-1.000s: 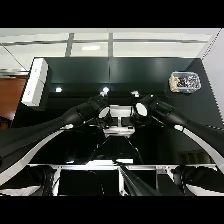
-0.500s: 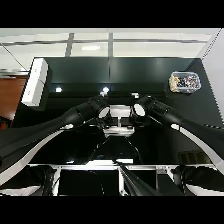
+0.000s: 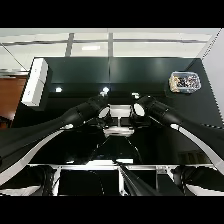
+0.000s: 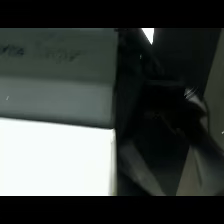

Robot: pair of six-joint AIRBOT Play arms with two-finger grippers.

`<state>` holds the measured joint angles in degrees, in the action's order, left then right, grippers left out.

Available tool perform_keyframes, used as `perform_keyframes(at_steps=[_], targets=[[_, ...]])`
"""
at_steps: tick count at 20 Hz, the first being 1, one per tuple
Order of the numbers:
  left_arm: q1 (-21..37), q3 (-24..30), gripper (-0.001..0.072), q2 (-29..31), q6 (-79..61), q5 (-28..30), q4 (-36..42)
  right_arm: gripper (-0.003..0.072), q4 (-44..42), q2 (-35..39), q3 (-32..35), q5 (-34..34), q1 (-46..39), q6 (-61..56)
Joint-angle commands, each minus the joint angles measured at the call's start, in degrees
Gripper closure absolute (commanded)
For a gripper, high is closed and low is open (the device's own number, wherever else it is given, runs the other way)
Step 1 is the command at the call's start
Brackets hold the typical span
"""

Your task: Fold the box and place the chain.

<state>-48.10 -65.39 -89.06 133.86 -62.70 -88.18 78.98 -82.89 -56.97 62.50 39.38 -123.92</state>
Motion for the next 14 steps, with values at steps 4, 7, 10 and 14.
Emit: perform_keyframes(at_steps=[4, 7, 10, 14], targets=[[0.0, -0.1, 0.0680, 0.0, 0.1, -0.3, 0.2, 0.0460, 0.2, 0.0, 0.0, 0.9, -0.8, -0.6], [0.1, -0.1, 0.0680, 0.0, 0.1, -0.3, 0.2, 0.0671, 0.2, 0.0, 0.0, 0.9, -0.7, -0.6], [0.1, -0.1, 0.0680, 0.0, 0.1, -0.3, 0.2, 0.0671, 0.1, 0.0, 0.0, 0.6, -0.7, -0.6], [0.1, -0.1, 0.0680, 0.0, 0.1, -0.3, 0.2, 0.0421, -0.5, 0.1, -0.2, 0.8, -0.8, -0.4]])
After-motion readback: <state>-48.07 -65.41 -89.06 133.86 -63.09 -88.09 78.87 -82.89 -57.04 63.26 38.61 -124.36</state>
